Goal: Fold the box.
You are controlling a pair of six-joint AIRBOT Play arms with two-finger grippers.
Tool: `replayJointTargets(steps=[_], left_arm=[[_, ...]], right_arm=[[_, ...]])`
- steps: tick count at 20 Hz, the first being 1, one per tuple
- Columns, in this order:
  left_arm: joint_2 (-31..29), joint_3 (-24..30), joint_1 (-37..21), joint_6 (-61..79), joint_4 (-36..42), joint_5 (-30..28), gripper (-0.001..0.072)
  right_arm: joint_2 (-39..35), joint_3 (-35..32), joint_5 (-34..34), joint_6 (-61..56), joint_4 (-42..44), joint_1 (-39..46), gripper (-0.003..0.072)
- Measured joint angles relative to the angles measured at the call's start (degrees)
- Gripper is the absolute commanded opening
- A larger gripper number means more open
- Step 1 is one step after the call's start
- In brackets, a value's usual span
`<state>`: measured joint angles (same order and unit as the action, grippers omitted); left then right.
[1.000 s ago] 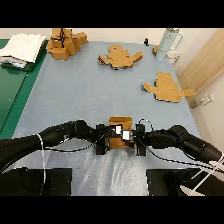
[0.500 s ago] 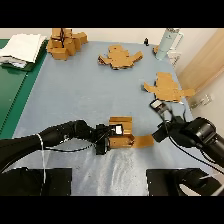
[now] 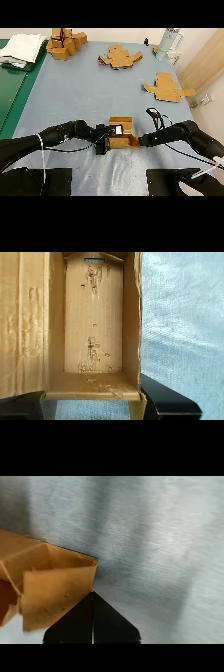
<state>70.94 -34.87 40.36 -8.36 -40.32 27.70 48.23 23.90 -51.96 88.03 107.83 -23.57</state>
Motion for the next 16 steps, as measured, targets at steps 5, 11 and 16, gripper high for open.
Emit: replayJointTargets(steps=[5,11,16], left_arm=[[0.0,0.0,0.0,-0.2,-0.1,0.1,0.0516],[0.0,0.0,0.0,0.1,0.0,-0.3,0.0516],[0.0,0.0,0.1,0.0,0.2,-0.4,0.0516]], right_arm=[[0.1,-0.3,1.0,4.1,6.6,-0.1,0.0002],[-4.4,-0.4,1.4,5.0,11.3,-0.2,0.0003],[-8.4,-0.4,-2.3,4.3,10.2,-0.1,0.0003]])
